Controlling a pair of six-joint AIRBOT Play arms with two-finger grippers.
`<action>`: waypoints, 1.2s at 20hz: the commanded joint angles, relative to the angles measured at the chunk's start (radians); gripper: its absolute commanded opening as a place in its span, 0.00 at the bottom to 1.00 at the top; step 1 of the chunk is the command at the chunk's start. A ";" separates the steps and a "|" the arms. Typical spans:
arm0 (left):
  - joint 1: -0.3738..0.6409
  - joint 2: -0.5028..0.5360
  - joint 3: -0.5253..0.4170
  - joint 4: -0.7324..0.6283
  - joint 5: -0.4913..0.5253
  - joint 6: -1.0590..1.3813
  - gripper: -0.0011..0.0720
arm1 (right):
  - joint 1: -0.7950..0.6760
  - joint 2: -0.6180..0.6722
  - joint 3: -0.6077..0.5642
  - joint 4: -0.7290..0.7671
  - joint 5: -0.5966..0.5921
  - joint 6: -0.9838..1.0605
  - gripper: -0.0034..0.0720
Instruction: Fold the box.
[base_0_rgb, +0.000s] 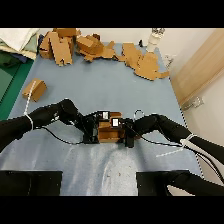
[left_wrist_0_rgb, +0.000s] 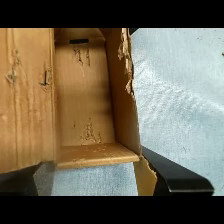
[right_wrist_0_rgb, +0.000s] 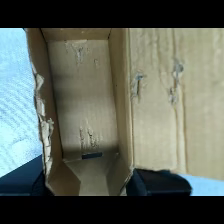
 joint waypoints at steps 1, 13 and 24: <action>0.000 0.000 -0.009 0.002 0.028 -0.016 0.97 | -0.001 0.000 0.000 0.000 0.000 0.001 0.71; -0.027 0.000 -0.011 -0.002 0.038 -0.016 0.97 | -0.001 0.000 0.000 0.001 0.001 0.001 0.71; -0.037 -0.013 -0.011 0.011 0.041 -0.017 0.79 | -0.001 0.000 0.000 0.000 0.000 0.001 0.71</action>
